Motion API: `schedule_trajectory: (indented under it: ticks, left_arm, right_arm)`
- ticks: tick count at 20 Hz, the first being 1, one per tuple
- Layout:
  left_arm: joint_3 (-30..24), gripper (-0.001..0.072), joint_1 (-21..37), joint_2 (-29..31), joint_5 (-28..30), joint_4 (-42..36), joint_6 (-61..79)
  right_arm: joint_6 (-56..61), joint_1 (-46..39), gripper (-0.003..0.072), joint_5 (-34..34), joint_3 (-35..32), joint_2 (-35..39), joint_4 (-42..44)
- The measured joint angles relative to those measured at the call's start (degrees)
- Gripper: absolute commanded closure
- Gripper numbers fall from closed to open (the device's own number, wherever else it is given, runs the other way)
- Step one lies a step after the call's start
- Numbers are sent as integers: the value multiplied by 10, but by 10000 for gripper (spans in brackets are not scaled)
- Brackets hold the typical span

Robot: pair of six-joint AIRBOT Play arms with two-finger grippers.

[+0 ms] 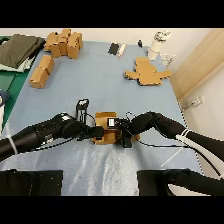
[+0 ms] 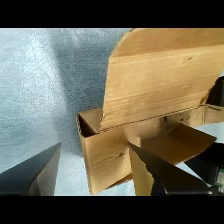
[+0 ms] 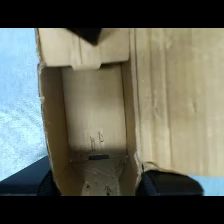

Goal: Fold the box.

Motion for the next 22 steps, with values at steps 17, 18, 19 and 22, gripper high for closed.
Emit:
schedule_trajectory:
  ticks: [17,18,19,22]
  left_arm:
    - [127,678,-46,-126,-108,92,-104]
    - [127,695,-47,-127,-117,95,-108]
    - [127,695,-47,-128,-122,100,-114]
    - [128,695,-48,-129,-120,98,-118]
  right_arm:
    - [2,0,164,2,0,0,1]
    - [1,0,165,1,0,0,0]
    - [3,-1,164,1,0,0,0]
    - [2,-1,164,2,0,0,-1]
